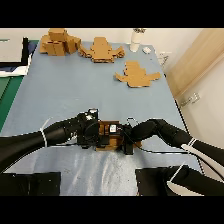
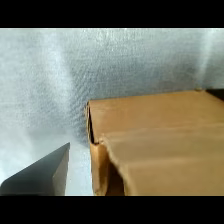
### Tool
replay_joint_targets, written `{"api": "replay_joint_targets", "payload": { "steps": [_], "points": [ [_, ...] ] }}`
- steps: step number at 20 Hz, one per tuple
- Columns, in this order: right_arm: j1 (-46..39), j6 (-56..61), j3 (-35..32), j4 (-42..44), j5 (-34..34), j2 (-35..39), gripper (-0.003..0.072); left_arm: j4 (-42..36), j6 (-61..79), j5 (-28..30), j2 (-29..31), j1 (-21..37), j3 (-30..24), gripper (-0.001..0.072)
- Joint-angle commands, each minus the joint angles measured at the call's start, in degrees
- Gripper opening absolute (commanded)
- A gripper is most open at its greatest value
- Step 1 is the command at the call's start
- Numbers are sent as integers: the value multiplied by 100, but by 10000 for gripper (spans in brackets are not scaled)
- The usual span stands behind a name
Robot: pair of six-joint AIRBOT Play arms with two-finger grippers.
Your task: Fold the box.
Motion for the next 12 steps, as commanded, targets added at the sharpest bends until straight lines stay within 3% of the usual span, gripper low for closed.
{"api": "replay_joint_targets", "payload": {
  "steps": [1, 2, 5, 6, 8, 9, 12],
  "points": [
    [0, 2, 2, 0, 0, -2, 513, 175, 94, 17, -146, 2, 101, 435],
    [0, 2, 2, 0, 2, -2, 513, 184, 103, 48, -166, 2, 116, 398],
    [0, 2, 2, 0, 0, -2, 513, 179, 101, 90, -256, 2, 120, 392],
    [0, 2, 2, 0, 0, -2, 513, 181, 103, 90, -282, 2, 120, 233],
    [0, 2, 2, 0, 2, -2, 513, 179, 90, 223, -286, 2, 120, 56],
    [0, 2, 2, 0, 0, -2, 513, 166, 81, 293, -286, 0, 120, 12],
    [0, 2, 2, 0, 2, -2, 513, 146, 81, 315, -286, -9, 120, 12]
  ]
}}
